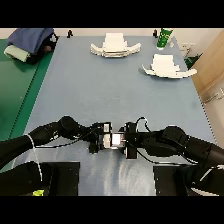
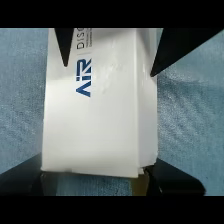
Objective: Fold the box.
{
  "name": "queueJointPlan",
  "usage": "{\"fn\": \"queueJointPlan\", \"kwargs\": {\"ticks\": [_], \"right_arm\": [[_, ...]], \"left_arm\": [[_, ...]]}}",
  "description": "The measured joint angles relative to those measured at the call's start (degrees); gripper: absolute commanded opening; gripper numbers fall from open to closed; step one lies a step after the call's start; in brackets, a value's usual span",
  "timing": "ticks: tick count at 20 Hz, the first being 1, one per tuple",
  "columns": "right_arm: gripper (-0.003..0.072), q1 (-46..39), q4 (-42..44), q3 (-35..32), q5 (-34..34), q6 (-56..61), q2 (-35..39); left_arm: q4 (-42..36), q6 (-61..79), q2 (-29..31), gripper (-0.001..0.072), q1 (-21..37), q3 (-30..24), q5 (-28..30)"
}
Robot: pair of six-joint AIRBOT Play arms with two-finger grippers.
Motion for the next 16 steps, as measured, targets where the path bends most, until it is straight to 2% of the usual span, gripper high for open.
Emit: {"fn": "queueJointPlan", "kwargs": {"ticks": [10, 11, 16], "right_arm": [[0.0547, 0.0, -3.1, 3.4, 0.5, -1.5, -0.2], [0.0510, 0.0, -3.4, 3.5, 0.5, -1.5, -0.2], [0.0509, 0.0, -5.0, 3.6, 0.6, -1.6, -1.8]], "left_arm": [[0.0, 0.0, 0.0, 0.0520, 0.0, 0.0, 0.0], [0.0, 0.0, 0.0, 0.0520, 0.0, 0.0, 0.0], [0.0, 0.0, 0.0, 0.0520, 0.0, 0.0, 0.0]]}}
